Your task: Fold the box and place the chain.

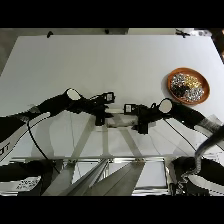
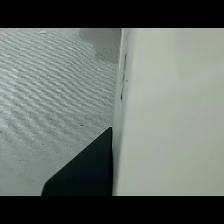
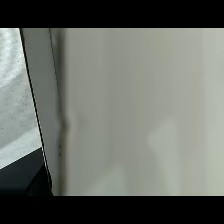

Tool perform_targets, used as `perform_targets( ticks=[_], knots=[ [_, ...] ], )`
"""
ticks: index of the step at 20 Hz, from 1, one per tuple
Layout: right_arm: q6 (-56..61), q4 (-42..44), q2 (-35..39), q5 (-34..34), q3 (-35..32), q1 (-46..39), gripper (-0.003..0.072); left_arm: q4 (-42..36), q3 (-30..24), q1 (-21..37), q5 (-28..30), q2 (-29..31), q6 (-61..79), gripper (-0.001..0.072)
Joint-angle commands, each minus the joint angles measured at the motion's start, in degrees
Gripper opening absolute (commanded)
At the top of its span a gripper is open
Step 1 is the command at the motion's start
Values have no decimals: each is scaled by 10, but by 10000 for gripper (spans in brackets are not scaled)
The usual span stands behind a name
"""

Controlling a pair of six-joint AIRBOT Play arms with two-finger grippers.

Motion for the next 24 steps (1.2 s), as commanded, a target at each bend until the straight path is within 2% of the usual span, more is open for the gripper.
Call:
perform_targets(
  ticks=[1,12,13,15,16,17,20,24],
  knots=[
    [1,0,1,10,0,0,409,0,0,0,0,0,0,12],
    [1,0,1,10,0,0,409,0,0,-1,-4,0,0,16],
    [1,0,1,10,0,1,409,0,0,-1,-4,1,0,82],
    [1,0,1,10,0,0,409,1,0,0,-7,7,-1,432],
    [1,0,1,10,0,0,409,4,0,0,-6,12,-2,531],
    [1,0,1,10,0,0,409,9,0,1,-6,21,-2,573],
    [1,0,1,10,0,0,409,52,0,11,-6,63,-14,573],
    [1,0,1,10,0,1,409,163,0,60,-7,153,-90,574]
  ],
)
